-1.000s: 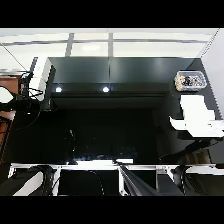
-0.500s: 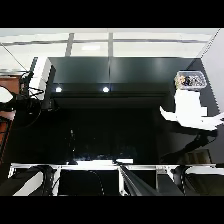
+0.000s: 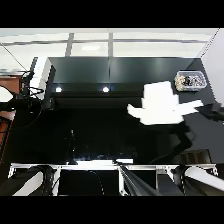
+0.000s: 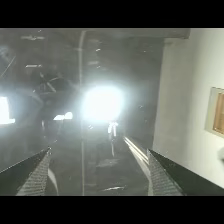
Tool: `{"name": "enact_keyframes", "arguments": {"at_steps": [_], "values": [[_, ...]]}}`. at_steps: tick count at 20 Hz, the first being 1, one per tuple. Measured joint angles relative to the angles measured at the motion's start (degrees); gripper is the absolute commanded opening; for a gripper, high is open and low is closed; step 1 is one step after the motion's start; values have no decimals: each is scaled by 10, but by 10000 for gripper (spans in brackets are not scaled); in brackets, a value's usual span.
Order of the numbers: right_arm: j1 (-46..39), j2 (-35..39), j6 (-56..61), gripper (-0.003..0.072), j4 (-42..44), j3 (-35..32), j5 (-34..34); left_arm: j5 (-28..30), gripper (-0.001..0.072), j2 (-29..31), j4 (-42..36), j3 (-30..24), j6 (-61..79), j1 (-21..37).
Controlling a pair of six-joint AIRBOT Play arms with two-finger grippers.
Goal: Fold the box and place the chain.
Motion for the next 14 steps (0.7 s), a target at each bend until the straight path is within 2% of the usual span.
{"name": "enact_keyframes", "arguments": {"at_steps": [5,7,10,14], "values": [[189,188,-24,8,124,-209,-150,29,706,-3,-80,0,44,-24],[271,235,-26,8,173,-264,-217,49,705,-9,-122,0,54,-52],[386,267,-26,8,213,-303,-298,66,706,-41,-204,1,82,-98],[486,282,-12,8,233,-321,-382,53,706,-139,-334,20,142,-127]]}}
